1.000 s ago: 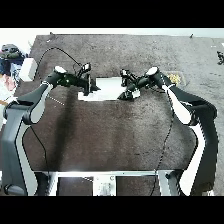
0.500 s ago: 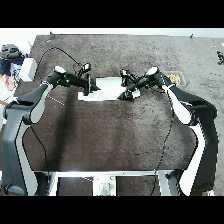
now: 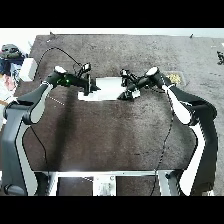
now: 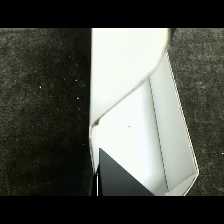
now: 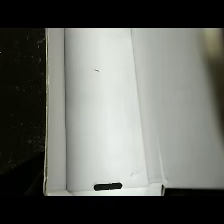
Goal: Fold the box and place the chain.
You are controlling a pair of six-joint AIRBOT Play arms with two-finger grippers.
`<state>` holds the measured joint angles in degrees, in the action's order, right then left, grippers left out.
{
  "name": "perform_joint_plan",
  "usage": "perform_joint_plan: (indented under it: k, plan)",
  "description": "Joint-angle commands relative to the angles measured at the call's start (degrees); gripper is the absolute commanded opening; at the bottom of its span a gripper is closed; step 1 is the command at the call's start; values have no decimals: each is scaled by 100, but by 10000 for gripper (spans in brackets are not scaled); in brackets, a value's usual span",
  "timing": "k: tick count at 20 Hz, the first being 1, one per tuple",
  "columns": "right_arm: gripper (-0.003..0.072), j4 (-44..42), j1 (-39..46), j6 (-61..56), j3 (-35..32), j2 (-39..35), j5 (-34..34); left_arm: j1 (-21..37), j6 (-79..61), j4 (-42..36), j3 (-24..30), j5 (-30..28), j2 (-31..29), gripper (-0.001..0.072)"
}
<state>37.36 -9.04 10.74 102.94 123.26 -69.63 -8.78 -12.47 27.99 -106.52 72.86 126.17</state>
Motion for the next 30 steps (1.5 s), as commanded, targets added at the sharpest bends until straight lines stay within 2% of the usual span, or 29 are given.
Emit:
perform_joint_plan:
  k: [1,7,9,30]
  plan:
    - [556,15,-7,0,0,22,-2,0,-2,0,0,0,0,12]
    - [552,20,-7,0,0,22,0,0,-2,0,0,0,0,12]
    - [426,57,-4,0,0,22,-2,0,-2,0,0,0,0,12]
    - [426,142,0,-2,0,22,0,0,-2,-17,0,-2,0,12]
